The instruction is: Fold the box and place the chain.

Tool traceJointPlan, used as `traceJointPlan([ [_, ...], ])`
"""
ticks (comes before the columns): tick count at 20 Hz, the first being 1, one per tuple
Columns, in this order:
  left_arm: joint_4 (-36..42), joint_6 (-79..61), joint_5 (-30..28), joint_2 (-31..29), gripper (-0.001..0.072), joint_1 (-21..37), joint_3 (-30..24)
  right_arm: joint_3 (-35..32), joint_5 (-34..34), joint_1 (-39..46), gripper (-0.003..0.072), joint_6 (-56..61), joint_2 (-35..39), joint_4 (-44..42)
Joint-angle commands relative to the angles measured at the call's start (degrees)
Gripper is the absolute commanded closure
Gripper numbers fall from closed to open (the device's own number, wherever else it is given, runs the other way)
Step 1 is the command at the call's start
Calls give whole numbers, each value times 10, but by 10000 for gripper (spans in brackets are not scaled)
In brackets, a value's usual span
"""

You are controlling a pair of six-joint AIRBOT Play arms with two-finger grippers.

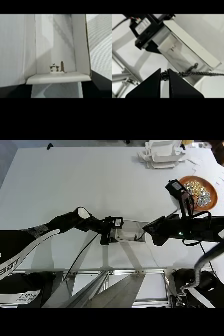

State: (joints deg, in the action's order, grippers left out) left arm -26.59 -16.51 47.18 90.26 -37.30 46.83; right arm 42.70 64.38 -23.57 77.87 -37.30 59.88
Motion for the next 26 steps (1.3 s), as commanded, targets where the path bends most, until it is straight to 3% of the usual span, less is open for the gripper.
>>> traceJointPlan([
  [1,0,0,0,0,562,1,0,-40,-2,-2,669,3,-2,3],
  [6,0,0,0,0,562,1,0,-116,-84,-3,669,1,-3,-30],
  [13,0,0,0,0,562,1,0,-130,-147,-3,667,1,-83,-31],
  [15,0,0,0,0,562,1,0,-130,-146,-3,645,1,-108,-31],
  [18,0,0,0,0,562,1,0,-130,-138,-3,484,1,-119,-32],
  [23,0,0,0,0,562,1,0,-116,-94,-3,485,1,-106,-38],
  [26,0,0,0,0,562,1,0,-63,-43,-3,569,84,-80,88],
])
